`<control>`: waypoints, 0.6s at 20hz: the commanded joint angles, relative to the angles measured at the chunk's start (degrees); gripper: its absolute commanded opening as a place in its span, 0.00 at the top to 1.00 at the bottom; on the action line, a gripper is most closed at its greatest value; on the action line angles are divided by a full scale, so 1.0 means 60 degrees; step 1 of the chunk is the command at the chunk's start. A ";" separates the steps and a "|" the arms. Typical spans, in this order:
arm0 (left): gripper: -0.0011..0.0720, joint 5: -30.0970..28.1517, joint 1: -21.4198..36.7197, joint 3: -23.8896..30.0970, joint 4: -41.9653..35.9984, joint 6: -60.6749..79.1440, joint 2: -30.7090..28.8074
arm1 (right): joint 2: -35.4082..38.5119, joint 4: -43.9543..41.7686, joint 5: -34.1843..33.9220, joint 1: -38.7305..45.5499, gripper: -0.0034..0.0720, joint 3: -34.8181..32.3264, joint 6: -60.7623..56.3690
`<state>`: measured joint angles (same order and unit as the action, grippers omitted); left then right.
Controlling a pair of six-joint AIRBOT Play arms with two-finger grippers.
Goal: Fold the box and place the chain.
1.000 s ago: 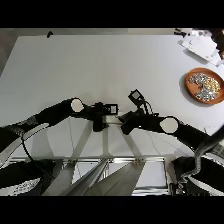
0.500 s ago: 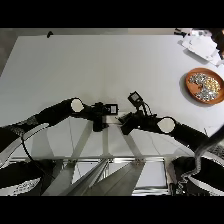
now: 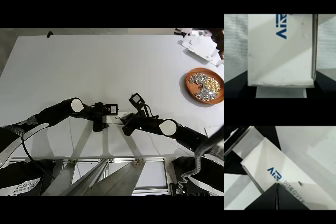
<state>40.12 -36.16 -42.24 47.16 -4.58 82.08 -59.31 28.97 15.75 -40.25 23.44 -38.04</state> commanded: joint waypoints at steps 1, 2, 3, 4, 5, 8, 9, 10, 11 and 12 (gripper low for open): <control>0.97 -0.0004 0.0000 0.0004 0.0007 0.0007 -0.0004 | 0.0681 -0.0160 -0.0557 0.0004 0.94 0.0182 0.0251; 0.97 0.0000 0.0000 0.0004 0.0007 0.0007 -0.0004 | 0.0925 -0.0160 -0.0546 0.0004 0.94 0.0182 0.0372; 0.97 -0.0004 0.0000 0.0004 0.0004 0.0007 -0.0004 | 0.1169 -0.0098 -0.0484 0.0004 0.94 0.0182 0.0401; 0.97 -0.0004 0.0000 0.0004 0.0004 0.0007 -0.0004 | 0.1483 0.0066 -0.0437 0.0004 0.94 0.0182 0.0393; 0.97 -0.0004 0.0000 0.0004 0.0004 0.0007 -0.0004 | 0.1803 0.0295 -0.0401 0.0004 0.94 0.0178 0.0393; 0.97 -0.0004 0.0000 0.0004 0.0004 0.0007 -0.0004 | 0.2852 0.1767 0.0401 0.0007 0.94 0.0182 0.0007; 0.97 0.0000 0.0000 0.0004 0.0004 0.0007 -0.0004 | 0.3158 0.2732 0.1173 0.0131 0.94 0.0200 -0.0699; 0.97 0.0000 0.0000 0.0004 0.0004 0.0007 -0.0004 | 0.3442 0.3963 0.2433 0.0455 0.94 0.0288 -0.1916; 0.97 0.0000 0.0000 0.0004 0.0004 0.0007 -0.0004 | 0.3661 0.5359 0.3967 0.0900 0.94 0.0444 -0.3235; 0.97 0.0000 0.0000 0.0004 0.0004 0.0007 -0.0004 | 0.3778 0.6630 0.5482 0.1362 0.94 0.0659 -0.4248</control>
<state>40.12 -36.16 -42.24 47.16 -4.56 82.08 -40.51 48.53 28.23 -36.67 25.63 -47.27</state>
